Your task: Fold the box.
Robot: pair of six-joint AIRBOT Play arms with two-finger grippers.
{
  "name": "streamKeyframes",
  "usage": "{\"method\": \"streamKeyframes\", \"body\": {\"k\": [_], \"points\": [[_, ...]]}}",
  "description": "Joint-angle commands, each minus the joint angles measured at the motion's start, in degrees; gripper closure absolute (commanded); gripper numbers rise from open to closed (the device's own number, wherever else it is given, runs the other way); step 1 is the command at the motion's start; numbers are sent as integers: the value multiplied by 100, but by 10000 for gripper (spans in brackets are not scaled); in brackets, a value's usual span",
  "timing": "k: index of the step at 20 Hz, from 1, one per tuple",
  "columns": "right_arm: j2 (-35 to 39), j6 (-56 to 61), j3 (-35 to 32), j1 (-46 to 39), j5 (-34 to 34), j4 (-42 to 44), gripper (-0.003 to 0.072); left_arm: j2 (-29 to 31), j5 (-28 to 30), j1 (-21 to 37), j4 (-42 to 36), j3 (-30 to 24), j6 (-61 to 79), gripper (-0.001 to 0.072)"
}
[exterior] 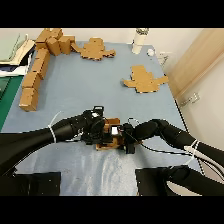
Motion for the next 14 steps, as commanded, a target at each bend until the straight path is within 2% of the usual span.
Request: {"method": "streamKeyframes", "body": {"k": [1, 2, 3, 4, 12, 13, 14], "points": [[4, 2, 4, -2, 0, 0, 124, -219, -190, -31, 44, 210, -122, 447], [4, 2, 4, -2, 0, 2, 124, -271, -245, -55, 52, 251, -122, 513], [4, 2, 4, -2, 0, 2, 124, -308, -302, -87, 52, 275, -122, 633], [4, 2, 4, -2, 2, 0, 124, -323, -308, -109, 50, 278, -125, 697], [4, 2, 4, -2, 0, 2, 124, -334, -470, -120, -17, 282, -149, 696], [4, 2, 4, -2, 0, 2, 124, -334, -553, -120, -15, 299, -94, 634], [4, 2, 4, -2, 0, 2, 124, -334, -660, -120, -15, 332, -87, 295]]}}
